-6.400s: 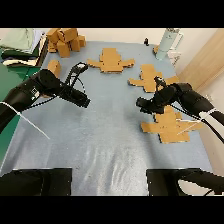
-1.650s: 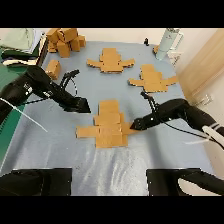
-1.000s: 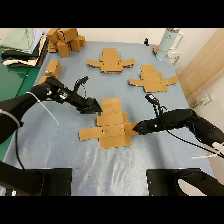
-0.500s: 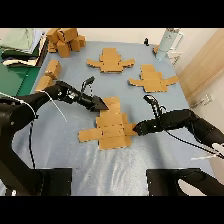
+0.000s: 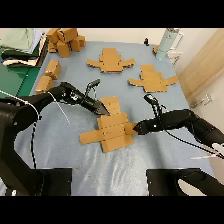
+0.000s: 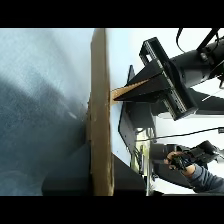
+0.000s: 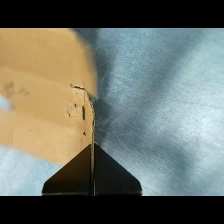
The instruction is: Fold the box.
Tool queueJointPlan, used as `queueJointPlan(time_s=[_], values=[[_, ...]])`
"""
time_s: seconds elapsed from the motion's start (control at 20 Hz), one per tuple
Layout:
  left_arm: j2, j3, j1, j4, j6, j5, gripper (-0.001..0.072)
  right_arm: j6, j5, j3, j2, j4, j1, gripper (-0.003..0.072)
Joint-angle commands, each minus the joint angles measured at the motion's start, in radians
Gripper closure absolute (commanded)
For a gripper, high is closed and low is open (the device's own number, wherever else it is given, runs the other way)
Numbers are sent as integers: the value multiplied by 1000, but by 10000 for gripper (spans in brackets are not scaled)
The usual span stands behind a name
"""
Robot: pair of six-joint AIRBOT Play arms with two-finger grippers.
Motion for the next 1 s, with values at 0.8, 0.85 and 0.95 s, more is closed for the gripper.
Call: queueJointPlan(time_s=[0.8,0.85,0.95], values=[[-1,43,3,24,14,11,668,12,3,-1,0,-36,1,687],[-1,43,3,28,14,5,666,12,3,0,0,-36,1,687],[-1,43,2,42,14,-11,664,12,4,0,0,-36,1,687]])
